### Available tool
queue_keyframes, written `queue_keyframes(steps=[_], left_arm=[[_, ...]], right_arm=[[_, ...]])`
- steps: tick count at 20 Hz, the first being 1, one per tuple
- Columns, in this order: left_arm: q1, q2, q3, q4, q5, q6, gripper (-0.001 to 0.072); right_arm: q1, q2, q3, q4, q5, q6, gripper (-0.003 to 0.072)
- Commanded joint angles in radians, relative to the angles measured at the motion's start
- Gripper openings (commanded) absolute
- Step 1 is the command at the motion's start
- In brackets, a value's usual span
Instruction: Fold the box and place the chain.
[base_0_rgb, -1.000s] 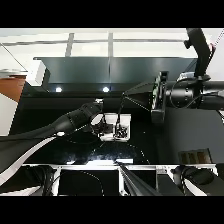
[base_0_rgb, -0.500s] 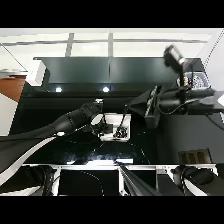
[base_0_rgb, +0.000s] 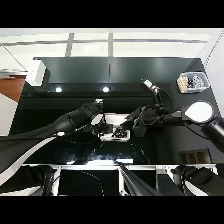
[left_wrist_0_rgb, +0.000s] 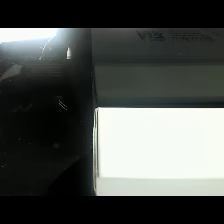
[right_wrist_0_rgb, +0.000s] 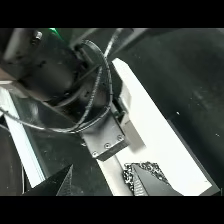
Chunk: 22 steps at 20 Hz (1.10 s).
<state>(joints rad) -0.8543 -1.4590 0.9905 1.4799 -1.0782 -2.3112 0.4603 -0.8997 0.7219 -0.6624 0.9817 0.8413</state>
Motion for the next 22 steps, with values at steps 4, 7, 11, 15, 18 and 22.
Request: queue_keyframes(steps=[4, 7, 11, 15, 18, 22], left_arm=[[0.001, 0.0, 0.001, -0.001, 0.0, 0.014, 0.0033], [0.001, 0.0, 0.025, -0.001, -0.007, -0.011, 0.0032], [0.001, 0.0, 0.101, 0.0, -0.088, -0.004, 0.0536], [0.0, 0.029, 0.151, -0.003, -0.176, 0.152, 0.0697], [0.001, 0.128, 0.151, 0.025, -0.27, 0.419, 0.0695], [0.1, 0.286, 0.049, 0.023, -0.352, 0.652, 0.0694]], right_arm=[[-0.166, -0.007, 0.036, -0.058, 0.116, 0.008, 0.0444], [-0.296, -0.007, 0.039, -0.053, 0.188, 0.031, 0.0444], [-0.377, -0.007, 0.039, -0.054, 0.23, 0.031, 0.0444], [-0.383, -0.007, 0.039, -0.057, 0.227, 0.031, 0.0444], [-0.383, -0.007, 0.039, -0.058, 0.227, 0.031, 0.0444], [-0.383, -0.007, 0.039, -0.111, 0.226, 0.047, 0.0444]])
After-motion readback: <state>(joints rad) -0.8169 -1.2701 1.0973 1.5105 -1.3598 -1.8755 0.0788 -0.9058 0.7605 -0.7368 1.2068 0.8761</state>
